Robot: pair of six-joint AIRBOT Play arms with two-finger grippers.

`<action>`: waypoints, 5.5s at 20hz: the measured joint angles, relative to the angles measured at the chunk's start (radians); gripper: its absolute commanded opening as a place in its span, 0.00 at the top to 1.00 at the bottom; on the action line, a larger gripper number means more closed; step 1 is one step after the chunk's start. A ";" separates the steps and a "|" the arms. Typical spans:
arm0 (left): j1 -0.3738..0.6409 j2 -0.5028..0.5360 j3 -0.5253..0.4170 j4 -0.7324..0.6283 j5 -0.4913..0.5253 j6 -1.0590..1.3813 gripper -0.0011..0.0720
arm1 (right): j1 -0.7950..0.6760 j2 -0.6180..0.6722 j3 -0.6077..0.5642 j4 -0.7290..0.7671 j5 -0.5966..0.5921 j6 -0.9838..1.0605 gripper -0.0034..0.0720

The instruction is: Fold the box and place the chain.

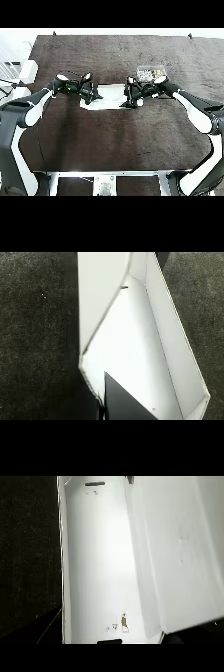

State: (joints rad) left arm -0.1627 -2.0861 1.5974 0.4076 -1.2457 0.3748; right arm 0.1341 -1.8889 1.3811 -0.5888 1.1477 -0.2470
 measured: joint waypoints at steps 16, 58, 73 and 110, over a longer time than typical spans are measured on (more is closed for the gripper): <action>0.000 0.000 0.000 -0.001 0.000 0.000 0.95 | -0.006 -0.061 0.016 0.043 0.005 -0.021 0.13; 0.000 0.000 0.000 0.000 0.000 0.000 0.95 | 0.003 -0.077 0.038 0.002 0.024 -0.027 0.21; 0.000 0.000 0.000 -0.003 -0.001 0.000 0.95 | 0.003 -0.077 0.038 0.003 0.024 -0.026 0.21; -0.013 0.221 -0.008 0.057 -0.155 -0.319 0.96 | 0.004 -0.077 0.038 0.004 0.024 -0.026 0.21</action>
State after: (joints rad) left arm -0.1753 -1.8652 1.5890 0.4644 -1.4006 0.0555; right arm 0.1379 -1.9663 1.4189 -0.5850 1.1717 -0.2729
